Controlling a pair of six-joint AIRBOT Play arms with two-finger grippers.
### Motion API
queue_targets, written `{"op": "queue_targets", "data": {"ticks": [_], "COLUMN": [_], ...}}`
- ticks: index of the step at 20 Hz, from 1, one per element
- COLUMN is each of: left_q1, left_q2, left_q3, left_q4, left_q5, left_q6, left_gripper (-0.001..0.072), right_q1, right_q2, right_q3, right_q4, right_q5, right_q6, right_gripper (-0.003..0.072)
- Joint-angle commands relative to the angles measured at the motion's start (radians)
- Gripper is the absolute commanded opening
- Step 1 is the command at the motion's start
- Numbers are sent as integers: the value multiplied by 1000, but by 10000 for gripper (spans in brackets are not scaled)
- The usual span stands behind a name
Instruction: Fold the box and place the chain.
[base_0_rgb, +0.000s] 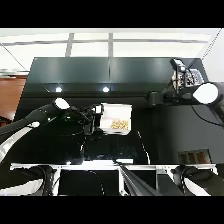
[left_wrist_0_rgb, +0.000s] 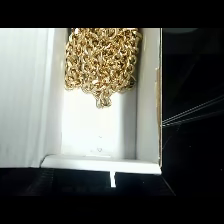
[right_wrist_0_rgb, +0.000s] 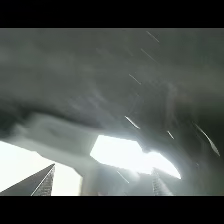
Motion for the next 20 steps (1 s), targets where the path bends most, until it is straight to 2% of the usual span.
{"op": "queue_targets", "data": {"ticks": [1,3,5,8,10,14,18,20], "left_q1": [-1,-1,-1,0,0,-1,-1,-1], "left_q2": [0,0,0,0,0,0,0,0], "left_q3": [1,1,1,1,1,1,1,1], "left_q4": [0,0,0,0,0,0,0,0], "left_q5": [0,0,1,1,2,2,0,0], "left_q6": [-7,-13,-15,-15,-15,-15,-15,-15], "left_gripper": [354,354,354,354,354,354,354,354], "right_q1": [71,101,130,140,146,173,228,241], "right_q2": [-117,-208,-254,-234,-200,-184,-184,-184], "right_q3": [-8,-8,-8,8,26,33,33,33], "right_q4": [207,270,272,256,248,233,222,222], "right_q5": [-255,-285,-240,-120,-87,93,113,113], "right_q6": [-105,-193,-317,-692,-771,-976,-1170,-1204], "right_gripper": [682,681,680,680,681,680,680,680]}}
